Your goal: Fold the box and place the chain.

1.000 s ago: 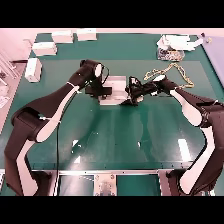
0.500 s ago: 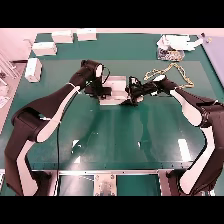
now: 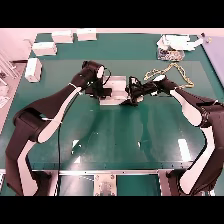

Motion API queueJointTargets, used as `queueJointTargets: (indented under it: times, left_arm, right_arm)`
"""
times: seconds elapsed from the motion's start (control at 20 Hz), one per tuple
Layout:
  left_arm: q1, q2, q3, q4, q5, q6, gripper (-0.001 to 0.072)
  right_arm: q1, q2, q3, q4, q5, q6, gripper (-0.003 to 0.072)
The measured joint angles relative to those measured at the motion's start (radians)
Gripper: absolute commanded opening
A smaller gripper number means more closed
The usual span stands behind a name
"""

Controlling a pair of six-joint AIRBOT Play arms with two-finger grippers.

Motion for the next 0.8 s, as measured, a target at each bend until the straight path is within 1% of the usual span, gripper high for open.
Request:
queueJointTargets:
  times: [0.55,0.6,0.65,0.7,0.8]
  left_arm:
    - [-0.002,-0.007,0.001,-0.006,0.009,-0.002,0.0023]
    - [-0.002,-0.007,0.001,-0.007,0.009,-0.002,0.0055]
    - [-0.002,-0.008,0.001,-0.007,0.010,0.003,0.0304]
    - [-0.002,-0.013,0.000,-0.018,0.009,0.004,0.0385]
    - [-0.003,-0.008,0.006,-0.017,0.007,0.003,0.0386]
  right_arm:
    - [0.000,0.000,0.000,0.000,0.001,0.000,0.0580]
    - [0.000,0.000,0.000,0.000,0.000,0.000,0.0580]
    - [0.000,0.000,0.000,0.000,0.000,-0.002,0.0580]
    - [0.000,0.000,0.000,-0.002,0.000,-0.004,0.0580]
    - [0.000,0.000,0.000,-0.002,-0.001,-0.003,0.0580]
